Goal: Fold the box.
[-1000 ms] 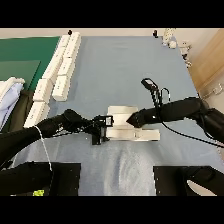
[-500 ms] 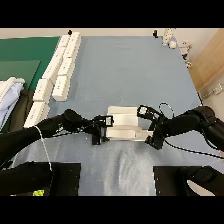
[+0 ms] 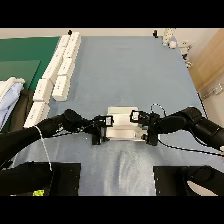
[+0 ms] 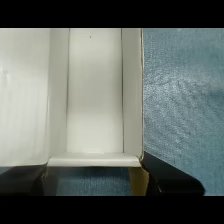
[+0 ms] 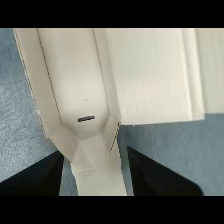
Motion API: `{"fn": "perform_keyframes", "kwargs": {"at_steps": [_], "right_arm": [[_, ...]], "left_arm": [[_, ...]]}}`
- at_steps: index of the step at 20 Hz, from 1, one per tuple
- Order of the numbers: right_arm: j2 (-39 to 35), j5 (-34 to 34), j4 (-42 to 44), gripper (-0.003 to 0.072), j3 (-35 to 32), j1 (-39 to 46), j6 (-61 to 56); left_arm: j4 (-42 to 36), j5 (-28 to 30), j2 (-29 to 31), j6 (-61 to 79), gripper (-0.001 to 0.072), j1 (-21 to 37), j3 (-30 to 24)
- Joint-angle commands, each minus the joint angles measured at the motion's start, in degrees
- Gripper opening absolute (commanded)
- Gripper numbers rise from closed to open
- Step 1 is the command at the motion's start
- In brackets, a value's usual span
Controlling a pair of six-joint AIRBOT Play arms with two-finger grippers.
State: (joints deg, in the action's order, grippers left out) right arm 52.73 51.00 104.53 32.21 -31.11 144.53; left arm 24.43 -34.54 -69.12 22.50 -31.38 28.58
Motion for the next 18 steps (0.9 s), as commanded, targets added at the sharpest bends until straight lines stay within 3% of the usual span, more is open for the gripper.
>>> {"fn": "perform_keyframes", "kwargs": {"at_steps": [1, 5, 6, 15, 16, 18], "right_arm": [[1.60, -1.53, 3.45, 0.0491, -0.02, -0.42, 4.46], [1.60, -2.38, 6.38, 0.0189, -0.02, -0.42, 6.73], [1.60, -2.36, 7.39, 0.0151, -0.02, -0.42, 7.08], [3.98, -4.46, 14.16, 0.0124, -0.02, -0.42, 14.08], [4.55, -4.46, 14.93, 0.0140, -0.02, -0.42, 14.69], [5.38, -4.52, 15.93, 0.0555, -0.02, -0.42, 16.24]], "left_arm": [[0.02, 0.02, 0.02, 0.00, 0.0468, -0.02, 0.04], [0.00, 0.02, 0.02, 0.00, 0.0467, -0.02, 0.04], [0.00, 0.02, 0.02, 0.00, 0.0468, -0.02, 0.04], [0.02, 0.02, 0.02, 0.00, 0.0468, -0.02, 0.04], [0.02, 0.02, 0.02, 0.00, 0.0468, -0.02, 0.04], [0.00, 0.00, 0.02, 0.00, 0.0468, -0.02, 0.04]]}}
